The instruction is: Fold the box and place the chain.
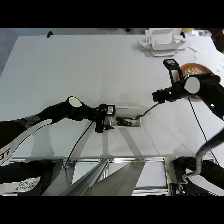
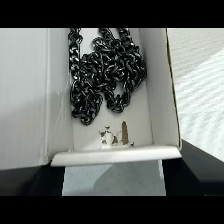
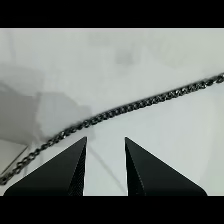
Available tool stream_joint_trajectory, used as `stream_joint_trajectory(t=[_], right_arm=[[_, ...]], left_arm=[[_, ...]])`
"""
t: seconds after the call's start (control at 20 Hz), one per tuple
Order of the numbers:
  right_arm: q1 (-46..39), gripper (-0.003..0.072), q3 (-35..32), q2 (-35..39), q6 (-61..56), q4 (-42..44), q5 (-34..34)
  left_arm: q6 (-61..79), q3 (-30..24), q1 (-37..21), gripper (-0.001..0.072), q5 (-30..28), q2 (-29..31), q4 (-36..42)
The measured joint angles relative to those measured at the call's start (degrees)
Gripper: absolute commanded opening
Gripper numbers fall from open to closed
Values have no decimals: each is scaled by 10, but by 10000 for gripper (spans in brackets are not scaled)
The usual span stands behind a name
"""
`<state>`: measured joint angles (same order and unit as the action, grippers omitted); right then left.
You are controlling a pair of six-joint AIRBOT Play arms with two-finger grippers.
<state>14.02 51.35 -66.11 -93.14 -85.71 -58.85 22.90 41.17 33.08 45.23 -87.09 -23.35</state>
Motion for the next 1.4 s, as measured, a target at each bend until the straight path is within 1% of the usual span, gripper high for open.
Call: stream_joint_trajectory(t=[0.4,0.65,0.7,0.75,0.8,0.85,0.9,1.1,1.2,1.4], right_arm=[[-5,269,1,-105,-9,-16,26],[-5,263,1,-145,-23,-26,35],[-5,245,1,-150,-25,-27,38],[-5,197,1,-154,-26,-28,39],[-5,93,1,-157,-26,-31,40],[-6,17,1,-160,-27,-33,40],[-6,17,1,-162,-28,-32,39],[-5,16,0,-148,-17,-29,37],[-4,16,0,-118,-7,-27,36],[-4,16,0,-31,18,-27,1]], left_arm=[[0,0,0,273,0,0,0],[0,0,0,273,0,0,0],[0,0,0,273,0,0,0],[0,0,0,273,0,0,0],[0,0,0,273,0,0,0],[0,0,0,273,0,0,0],[0,0,0,273,0,0,0],[0,0,0,273,0,0,0],[0,0,0,273,0,0,0],[0,0,0,273,0,0,0]])
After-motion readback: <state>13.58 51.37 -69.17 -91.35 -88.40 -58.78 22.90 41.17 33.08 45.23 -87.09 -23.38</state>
